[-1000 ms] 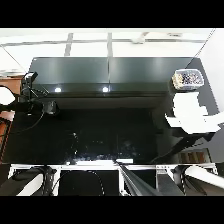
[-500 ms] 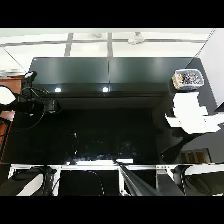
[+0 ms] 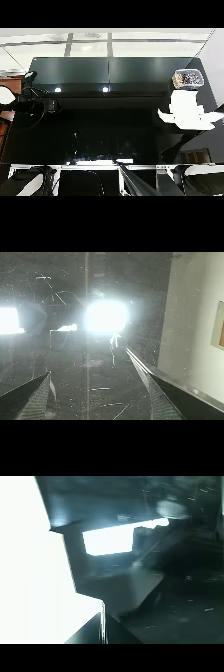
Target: Fold the box and place the chain.
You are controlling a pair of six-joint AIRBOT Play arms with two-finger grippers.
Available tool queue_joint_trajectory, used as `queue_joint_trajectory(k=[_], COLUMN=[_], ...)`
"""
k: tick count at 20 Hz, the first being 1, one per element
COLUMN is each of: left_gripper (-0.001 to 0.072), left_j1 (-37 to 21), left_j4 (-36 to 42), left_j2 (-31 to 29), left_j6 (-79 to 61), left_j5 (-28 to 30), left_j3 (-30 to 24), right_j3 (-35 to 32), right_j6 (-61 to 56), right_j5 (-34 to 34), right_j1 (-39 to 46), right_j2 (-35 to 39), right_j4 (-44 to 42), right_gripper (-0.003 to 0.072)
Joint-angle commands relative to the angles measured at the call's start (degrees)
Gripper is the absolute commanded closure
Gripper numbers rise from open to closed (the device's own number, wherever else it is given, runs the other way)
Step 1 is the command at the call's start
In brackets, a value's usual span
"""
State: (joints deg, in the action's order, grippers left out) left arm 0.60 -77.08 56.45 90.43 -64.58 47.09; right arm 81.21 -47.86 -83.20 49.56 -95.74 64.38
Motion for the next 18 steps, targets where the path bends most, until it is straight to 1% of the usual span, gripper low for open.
queue_joint_trajectory(k=[1,4,6,8,9,10,12,13,14,16,18], left_gripper=[-0.0001,0.0000,0.0000,0.0000,0.0000,0.0000,0.0000,0.0000,0.0000,0.0000,0.0000], left_j1=[0.02,0.02,0.02,0.02,0.02,0.04,0.31,0.83,1.57,3.43,5.62], left_j4=[0.00,-0.24,0.13,0.72,1.57,2.78,5.20,5.11,5.11,5.20,6.71], left_j2=[0.04,0.04,0.07,0.04,0.07,0.04,0.20,0.39,0.76,1.86,3.45], left_j6=[0.02,-0.52,-0.61,-0.92,-2.05,-2.89,-5.25,-5.20,-5.20,-5.33,-6.23], left_j5=[0.02,1.81,3.85,4.70,5.27,6.14,7.23,7.34,7.48,8.31,9.46], left_j3=[0.04,-0.17,-0.59,-0.72,-0.92,-1.16,-1.33,-1.36,-1.33,-1.33,-1.33], right_j3=[-5.68,-17.20,-26.14,-35.17,-39.91,-44.30,-52.65,-55.45,-57.44,-60.15,-61.33], right_j6=[0.15,0.11,0.33,0.31,0.33,0.44,0.55,0.55,0.50,0.07,-0.20], right_j5=[0.07,2.95,7.19,11.87,14.93,18.99,31.12,37.11,42.82,54.53,63.08], right_j1=[-0.74,-2.27,-4.90,-9.64,-13.00,-16.76,-27.56,-33.53,-39.85,-52.81,-62.79], right_j2=[7.96,18.29,26.43,34.45,38.40,42.01,48.24,49.70,49.96,49.88,49.88], right_j4=[-6.84,-13.77,-18.53,-23.06,-26.86,-30.95,-39.52,-42.75,-44.85,-45.68,-45.79], right_gripper=[0.0671,0.0671,0.0671,0.0671,0.0671,0.0671,0.0671,0.0671,0.0671,0.0671,0.0671])
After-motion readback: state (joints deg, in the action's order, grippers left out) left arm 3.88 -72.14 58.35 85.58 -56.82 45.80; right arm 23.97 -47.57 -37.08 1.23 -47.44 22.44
